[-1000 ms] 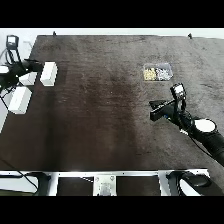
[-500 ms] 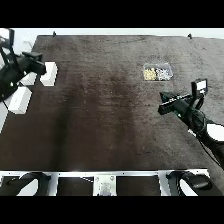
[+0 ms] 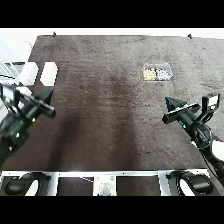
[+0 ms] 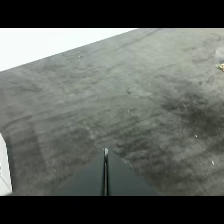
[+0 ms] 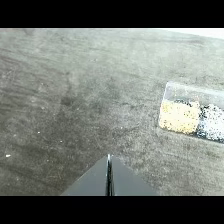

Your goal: Fold the box and place the chain.

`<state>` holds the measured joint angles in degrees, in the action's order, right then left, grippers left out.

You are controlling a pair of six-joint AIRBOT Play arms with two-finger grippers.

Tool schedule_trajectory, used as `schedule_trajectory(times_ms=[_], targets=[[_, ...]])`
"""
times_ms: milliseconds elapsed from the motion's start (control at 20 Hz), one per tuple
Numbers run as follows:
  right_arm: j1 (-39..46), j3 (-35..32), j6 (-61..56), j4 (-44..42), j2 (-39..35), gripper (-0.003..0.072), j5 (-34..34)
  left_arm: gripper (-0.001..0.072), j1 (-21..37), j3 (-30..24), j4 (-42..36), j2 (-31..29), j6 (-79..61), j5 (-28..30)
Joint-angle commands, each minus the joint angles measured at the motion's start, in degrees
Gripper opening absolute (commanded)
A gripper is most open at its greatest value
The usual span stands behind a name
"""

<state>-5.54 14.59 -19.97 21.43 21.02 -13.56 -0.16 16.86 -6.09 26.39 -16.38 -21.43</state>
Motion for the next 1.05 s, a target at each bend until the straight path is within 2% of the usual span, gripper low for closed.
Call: schedule_trajectory(times_ms=[0,150,1000], targets=[[0.0,-3.1,0.0,0.0,-4.3,0.0015,0.1,0.0012,-0.2,-9.6,-2.1,-10.5,0.0,1.0],[0.0,-3.5,0.0,0.2,-4.6,0.0015,0.1,0.0017,-0.2,-11.2,-1.8,-13.2,-0.1,2.0],[0.0,-3.6,0.0,0.2,-4.6,0.0015,0.1,0.0019,-0.2,-11.2,-1.9,-13.2,1.5,1.3]])
